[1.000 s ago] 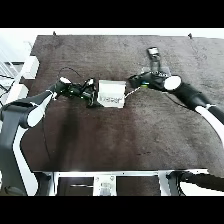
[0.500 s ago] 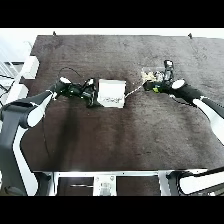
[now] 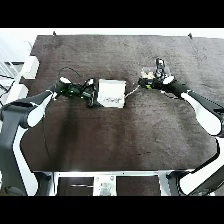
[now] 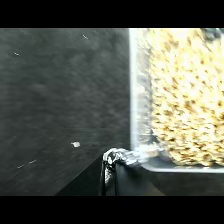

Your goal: Fold the box and place the chain.

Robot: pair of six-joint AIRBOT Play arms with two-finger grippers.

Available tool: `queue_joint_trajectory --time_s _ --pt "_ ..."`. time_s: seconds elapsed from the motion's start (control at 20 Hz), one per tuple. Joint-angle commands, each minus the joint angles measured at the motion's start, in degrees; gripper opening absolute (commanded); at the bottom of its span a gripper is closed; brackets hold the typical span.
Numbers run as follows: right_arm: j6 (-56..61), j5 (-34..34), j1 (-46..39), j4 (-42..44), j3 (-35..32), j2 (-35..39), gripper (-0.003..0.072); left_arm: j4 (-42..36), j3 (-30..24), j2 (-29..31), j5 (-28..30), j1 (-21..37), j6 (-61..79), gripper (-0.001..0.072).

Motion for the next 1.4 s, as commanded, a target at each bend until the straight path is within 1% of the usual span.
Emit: queue_joint_trajectory --time_s 0.0,0.05,0.15,0.25,0.35,0.5,0.65,0.8,0.9,1.0,1.05,1.15,1.2,1.25,1.3,1.35 --pt "-2.84 8.22 0.46 0.24 0.2 5.4 0.0007 0.0 0.04 0.02 0.0 0.02 0.02 0.0624" --pt "-4.15 9.4 1.01 -0.33 -0.81 9.44 0.0007 0.0 0.04 0.02 0.0 0.02 0.02 0.0624" --pt "-4.11 9.7 2.1 -3.21 -3.13 17.81 0.0007 -0.02 0.04 0.02 -0.02 0.02 0.02 0.0624" --pt "-4.11 11.58 3.06 -4.35 -4.48 24.5 0.0007 0.0 0.04 0.02 -0.02 0.02 0.02 0.0624" --pt "-4.09 14.95 4.04 -4.48 -4.59 28.89 0.0006 0.0 0.04 0.02 -0.02 0.02 0.02 0.0624" --pt "-4.09 18.45 7.06 -4.46 -4.59 32.72 0.0007 0.0 0.04 0.02 -0.02 0.02 0.02 0.0624" --pt "-4.09 20.04 11.34 -4.44 -4.59 33.68 0.0007 0.0 0.04 0.02 -0.04 0.02 0.02 0.0624" --pt "-4.13 18.56 15.93 -4.5 -5.35 33.46 0.0007 0.0 0.04 0.02 -0.02 0.02 0.02 0.0624" --pt "-4.2 12.72 18.1 -5.03 -7.82 32.2 0.0006 0.0 0.04 0.02 -0.04 0.02 0.02 0.0624" --pt "-6.95 4.63 19.28 -4.98 -11.58 28.98 0.0006 -0.02 0.04 0.02 -0.04 0.02 0.02 0.0625" --pt "-6.97 1.64 19.63 -4.79 -12.83 26.84 0.0005 0.0 0.04 0.02 -0.02 0.02 0.02 0.0624" --pt "-6.99 0.26 20.11 -4.68 -13.42 21.51 0.0006 -0.02 0.04 0.02 -0.02 0.02 0.02 0.0624" --pt "-7.41 0.26 20.13 -4.7 -13.35 19.3 0.0035 -0.02 0.04 0.02 -0.04 0.02 0.02 0.0624" --pt "-8.04 0.33 20.06 -4.68 -13.35 17.92 0.0304 -0.02 0.04 0.02 -0.04 0.02 0.02 0.0624" --pt "-8.07 0.63 20.04 -4.74 -13.33 18.01 0.0509 -0.02 0.04 0.02 -0.02 0.02 0.02 0.0624" --pt "-8.31 0.87 20.04 -4.87 -13.33 19.04 0.0495 -0.02 0.04 0.02 0.0 0.02 0.02 0.0624"
